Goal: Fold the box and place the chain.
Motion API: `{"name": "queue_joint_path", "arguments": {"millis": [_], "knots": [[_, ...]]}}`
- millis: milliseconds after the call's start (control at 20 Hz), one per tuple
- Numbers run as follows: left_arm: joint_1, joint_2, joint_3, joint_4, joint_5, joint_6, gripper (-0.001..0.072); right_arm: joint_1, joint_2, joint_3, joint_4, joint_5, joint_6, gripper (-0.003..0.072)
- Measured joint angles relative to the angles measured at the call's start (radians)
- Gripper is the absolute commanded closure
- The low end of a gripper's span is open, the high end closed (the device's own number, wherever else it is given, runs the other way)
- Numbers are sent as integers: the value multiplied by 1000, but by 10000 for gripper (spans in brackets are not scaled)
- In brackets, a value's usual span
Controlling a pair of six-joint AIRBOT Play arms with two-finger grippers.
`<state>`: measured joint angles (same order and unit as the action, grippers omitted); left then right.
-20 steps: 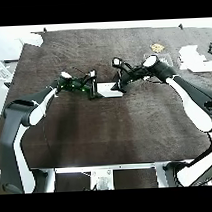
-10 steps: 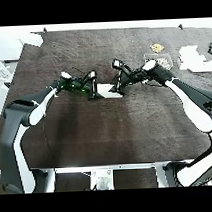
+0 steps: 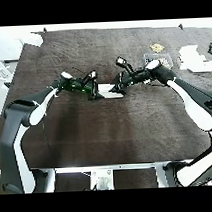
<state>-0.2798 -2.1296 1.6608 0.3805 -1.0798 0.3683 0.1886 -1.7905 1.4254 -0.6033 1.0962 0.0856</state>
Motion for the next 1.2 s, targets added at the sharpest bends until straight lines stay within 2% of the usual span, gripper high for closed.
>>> {"name": "queue_joint_path", "arguments": {"millis": [100,150,200,250,300,350,750,1200], "knots": [[0,0,0,0,2,0,359,-8,0,1,22,6,-10,173],[0,0,0,0,2,-1,359,-14,0,2,37,10,-11,223],[0,0,0,0,2,-1,359,-21,0,3,53,16,-16,342],[0,0,0,0,2,-1,359,-29,0,4,73,21,-20,520],[0,0,0,0,2,-1,359,-38,0,5,97,32,-25,646],[0,0,0,0,2,-1,359,-45,0,5,116,39,-28,674],[0,0,0,1,2,-2,359,-53,-47,-44,162,60,-16,676],[0,0,0,3,0,-1,359,-19,-61,-47,56,57,86,677]]}}
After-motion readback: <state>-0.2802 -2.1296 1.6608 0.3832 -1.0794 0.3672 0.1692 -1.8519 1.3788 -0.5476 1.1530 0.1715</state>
